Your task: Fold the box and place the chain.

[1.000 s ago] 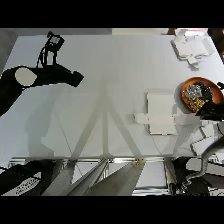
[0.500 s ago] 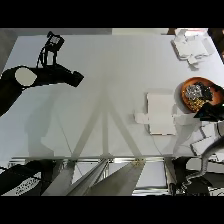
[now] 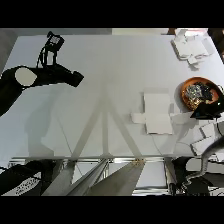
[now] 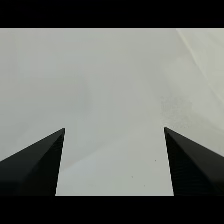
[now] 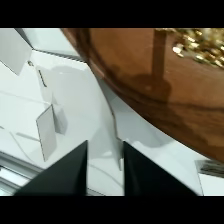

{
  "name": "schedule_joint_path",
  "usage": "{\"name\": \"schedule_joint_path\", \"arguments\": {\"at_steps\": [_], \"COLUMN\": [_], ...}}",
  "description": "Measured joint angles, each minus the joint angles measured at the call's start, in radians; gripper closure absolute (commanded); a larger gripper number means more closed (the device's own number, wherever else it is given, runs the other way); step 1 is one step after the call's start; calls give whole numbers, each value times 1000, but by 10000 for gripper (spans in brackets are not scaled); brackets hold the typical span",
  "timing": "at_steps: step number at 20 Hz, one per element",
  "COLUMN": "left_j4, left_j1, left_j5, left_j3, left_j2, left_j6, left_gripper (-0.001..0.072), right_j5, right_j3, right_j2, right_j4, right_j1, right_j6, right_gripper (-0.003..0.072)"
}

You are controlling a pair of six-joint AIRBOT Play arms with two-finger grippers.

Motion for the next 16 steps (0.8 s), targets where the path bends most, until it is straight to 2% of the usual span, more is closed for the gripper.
{"name": "schedule_joint_path", "arguments": {"at_steps": [5, 10, 16], "left_j4": [0, 0, 0], "left_j1": [0, 0, 0], "left_j5": [0, 0, 0], "left_j3": [0, 0, 0], "left_j2": [0, 0, 0], "left_j6": [0, 0, 0], "left_gripper": [15, 15, 15], "right_j5": [0, -18, -232], "right_j3": [0, 0, 0], "right_j2": [-3, 6, 40], "right_j4": [23, 171, 303], "right_j1": [98, 216, 439], "right_j6": [-25, -67, -86], "right_gripper": [671, 674, 677]}}
